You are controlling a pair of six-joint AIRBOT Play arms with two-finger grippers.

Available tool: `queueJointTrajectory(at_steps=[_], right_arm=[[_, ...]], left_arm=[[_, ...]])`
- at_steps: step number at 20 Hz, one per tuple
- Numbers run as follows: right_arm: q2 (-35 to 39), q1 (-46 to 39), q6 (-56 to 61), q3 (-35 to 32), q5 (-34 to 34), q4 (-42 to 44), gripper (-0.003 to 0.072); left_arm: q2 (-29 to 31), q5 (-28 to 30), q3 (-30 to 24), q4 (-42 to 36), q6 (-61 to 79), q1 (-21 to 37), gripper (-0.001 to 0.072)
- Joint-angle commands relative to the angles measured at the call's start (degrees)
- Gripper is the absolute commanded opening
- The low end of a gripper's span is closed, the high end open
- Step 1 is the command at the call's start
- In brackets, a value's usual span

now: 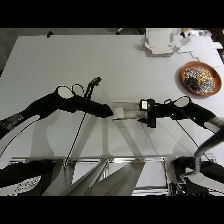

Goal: Fold the box and place the chain.

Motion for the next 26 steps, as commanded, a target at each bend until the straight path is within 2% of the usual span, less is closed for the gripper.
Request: queueJointTrajectory(at_steps=[1,4,5,6,12,14,18,19,20,21,26], right_arm=[[0.04,0.0,0.02,0.0,0.02,0.0,0.0403],[0.04,0.0,0.02,0.0,0.02,0.0,0.0403],[0.04,0.0,0.02,0.0,0.02,0.0,0.0403],[0.04,0.0,0.02,0.0,0.02,0.0,0.0403],[0.04,0.0,0.02,0.0,0.02,0.0,0.0403],[0.04,0.0,0.02,0.0,0.02,0.0,0.0403],[0.04,0.0,0.02,0.0,0.0,0.0,0.0403],[0.04,0.0,0.02,0.0,0.02,0.0,0.0403],[0.04,0.0,0.02,0.0,0.02,0.0,0.0403],[0.04,0.0,0.02,0.0,0.02,0.0,0.0403],[0.04,0.0,0.02,0.0,0.02,0.0,0.0403]], left_arm=[[0.02,0.57,0.0,-0.31,0.2,-1.14,0.0175],[-0.15,2.8,0.0,0.52,0.22,-4.28,0.0178],[-0.35,3.5,0.0,0.76,0.2,-5.01,0.022],[-0.5,3.98,0.0,1.07,0.17,-5.33,0.0226],[-0.5,4.17,0.0,7.04,-5.46,-5.4,0.0233],[-0.31,4.15,0.02,7.87,-6.88,-5.27,0.0292],[-0.24,3.26,0.83,8.52,-8.24,-5.16,0.0296],[-0.22,3.41,0.85,8.44,-8.24,-5.16,0.034],[-0.24,3.52,0.85,8.5,-8.26,-5.18,0.0426],[-0.22,3.45,0.85,8.5,-8.28,-5.18,0.0456],[-0.22,2.32,2.91,9.68,-10.67,-5.16,0.0456]])
